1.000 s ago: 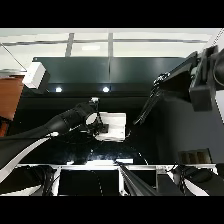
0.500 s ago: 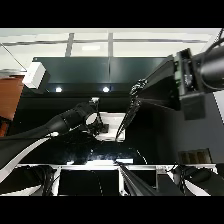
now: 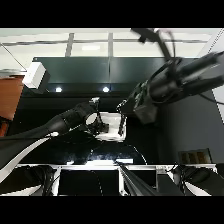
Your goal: Fold the box and place the chain.
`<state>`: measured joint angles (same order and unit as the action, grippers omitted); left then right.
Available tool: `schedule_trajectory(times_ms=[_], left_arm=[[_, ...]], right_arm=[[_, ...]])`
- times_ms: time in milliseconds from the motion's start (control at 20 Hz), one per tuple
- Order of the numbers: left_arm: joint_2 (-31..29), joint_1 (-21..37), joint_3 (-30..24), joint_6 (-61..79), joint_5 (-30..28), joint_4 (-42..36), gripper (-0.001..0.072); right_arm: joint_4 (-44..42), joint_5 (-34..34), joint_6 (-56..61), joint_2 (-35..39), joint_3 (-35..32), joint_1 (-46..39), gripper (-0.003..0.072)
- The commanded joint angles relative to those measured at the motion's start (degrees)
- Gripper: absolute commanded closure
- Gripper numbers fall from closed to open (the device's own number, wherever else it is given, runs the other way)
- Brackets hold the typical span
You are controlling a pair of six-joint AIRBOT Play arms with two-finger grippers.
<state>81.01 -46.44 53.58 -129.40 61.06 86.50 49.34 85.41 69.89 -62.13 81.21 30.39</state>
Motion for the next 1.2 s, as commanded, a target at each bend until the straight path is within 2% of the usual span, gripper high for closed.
schedule_trajectory(times_ms=[0, 100, 300, 600, 650, 700, 750, 950, 1150], left_arm=[[0.0, 0.0, 0.0, 0.07, -0.57, 0.02, 0.0682], [0.0, 0.02, 0.0, 0.15, -0.57, 0.0, 0.0682], [0.0, 0.0, 0.0, 0.2, -0.55, 0.0, 0.0682], [0.0, 0.0, 0.0, 0.17, -0.33, -0.07, 0.0682], [0.0, 0.0, 0.0, 0.17, -0.31, -0.11, 0.0682], [0.0, 0.0, 0.0, 0.17, -0.33, -0.2, 0.0682], [0.0, 0.0, 0.0, 0.17, -0.31, -0.2, 0.0682], [-0.02, 0.02, 0.0, 0.17, -0.33, -0.2, 0.0682], [-0.13, 0.02, 0.04, -0.22, -0.31, -0.24, 0.0683]], right_arm=[[-1.14, -6.47, 1.29, -0.31, -8.35, 0.44, 0.0663], [-4.76, -9.29, 1.25, -1.27, -11.54, 0.5, 0.0662], [-4.63, -10.56, 1.27, -5.35, -12.92, 1.84, 0.0662], [6.27, -10.88, 6.27, -8.83, -13.9, 3.3, 0.0652], [7.8, -10.4, 6.95, -8.81, -13.88, 3.26, 0.0508], [8.17, -9.44, 7.1, -8.81, -13.86, 3.02, 0.0171], [8.15, -8.66, 7.08, -8.79, -13.86, 2.8, 0.0119], [7.76, -5.73, 6.6, -7.3, -13.84, 0.55, 0.0118], [10.23, -1.18, 6.58, -1.66, -13.84, -6.19, 0.0118]])
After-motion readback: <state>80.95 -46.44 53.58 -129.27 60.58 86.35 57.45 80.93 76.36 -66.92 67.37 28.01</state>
